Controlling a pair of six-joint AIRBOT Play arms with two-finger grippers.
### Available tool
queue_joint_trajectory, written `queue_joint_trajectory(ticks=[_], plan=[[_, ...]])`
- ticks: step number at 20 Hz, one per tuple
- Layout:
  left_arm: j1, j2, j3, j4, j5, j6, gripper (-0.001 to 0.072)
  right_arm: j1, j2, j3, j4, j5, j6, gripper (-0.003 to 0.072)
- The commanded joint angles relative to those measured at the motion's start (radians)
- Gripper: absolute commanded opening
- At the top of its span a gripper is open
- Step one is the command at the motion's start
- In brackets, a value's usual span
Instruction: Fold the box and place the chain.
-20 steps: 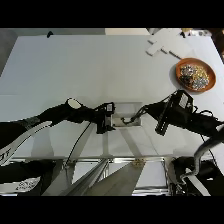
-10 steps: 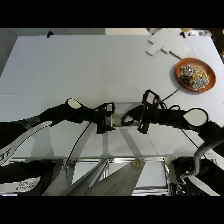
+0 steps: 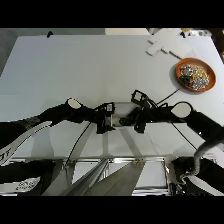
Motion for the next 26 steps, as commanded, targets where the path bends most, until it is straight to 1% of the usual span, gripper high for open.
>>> queue_joint_trajectory(ticks=[1, 2, 3, 5, 6, 7, 8, 9, 10, 11, 14, 16, 18, 21, 23, 26], plan=[[0.000, 0.001, 0.000, 0.000, 0.000, 0.000, 0.0134, -0.045, -0.007, 0.237, -0.223, 0.235, 0.215, 0.0126], [0.000, 0.001, 0.000, 0.000, 0.000, 0.000, 0.0134, -0.082, -0.007, 0.342, -0.281, 0.282, 0.314, 0.0125], [0.000, 0.001, 0.000, 0.000, 0.000, 0.000, 0.0134, -0.123, -0.007, 0.434, -0.327, 0.301, 0.434, 0.0117], [0.000, 0.001, 0.000, 0.000, 0.000, 0.000, 0.0134, -0.209, -0.007, 0.550, -0.433, 0.282, 0.678, 0.0121], [0.000, 0.001, 0.000, 0.000, 0.000, 0.000, 0.0134, -0.252, -0.007, 0.569, -0.482, 0.265, 0.781, 0.0186], [0.000, 0.001, 0.000, 0.000, 0.000, 0.000, 0.0134, -0.295, -0.013, 0.569, -0.537, 0.267, 0.859, 0.0309], [0.000, 0.001, 0.000, 0.000, 0.000, 0.000, 0.0134, -0.328, -0.032, 0.569, -0.601, 0.302, 0.905, 0.0340], [0.000, 0.001, 0.000, 0.000, 0.000, 0.000, 0.0134, -0.353, -0.066, 0.569, -0.670, 0.354, 0.942, 0.0339], [0.000, 0.001, 0.000, 0.001, 0.000, 0.000, 0.0134, -0.364, -0.106, 0.564, -0.737, 0.372, 0.982, 0.0339], [0.000, 0.001, 0.000, 0.001, 0.000, 0.000, 0.0134, -0.365, -0.148, 0.562, -0.767, 0.372, 1.027, 0.0339], [0.000, 0.001, 0.000, 0.000, 0.000, 0.000, 0.0134, -0.345, -0.297, 0.562, -0.766, 0.391, 1.065, 0.0333], [0.000, 0.001, 0.000, 0.000, 0.000, 0.000, 0.0134, -0.331, -0.387, 0.562, -0.766, 0.412, 1.068, 0.0271], [0.000, 0.001, 0.000, 0.000, 0.000, 0.000, 0.0134, -0.326, -0.446, 0.553, -0.769, 0.420, 1.092, 0.0272], [0.000, 0.001, 0.000, 0.000, 0.000, 0.000, 0.0134, -0.326, -0.488, 0.527, -0.776, 0.412, 1.093, 0.0277], [0.000, 0.001, 0.000, 0.000, 0.000, 0.000, 0.0134, -0.326, -0.494, 0.507, -0.793, 0.382, 1.133, 0.0321], [0.000, 0.001, 0.000, 0.001, 0.000, 0.000, 0.0134, -0.326, -0.494, 0.493, -0.793, 0.370, 1.144, 0.0320]])
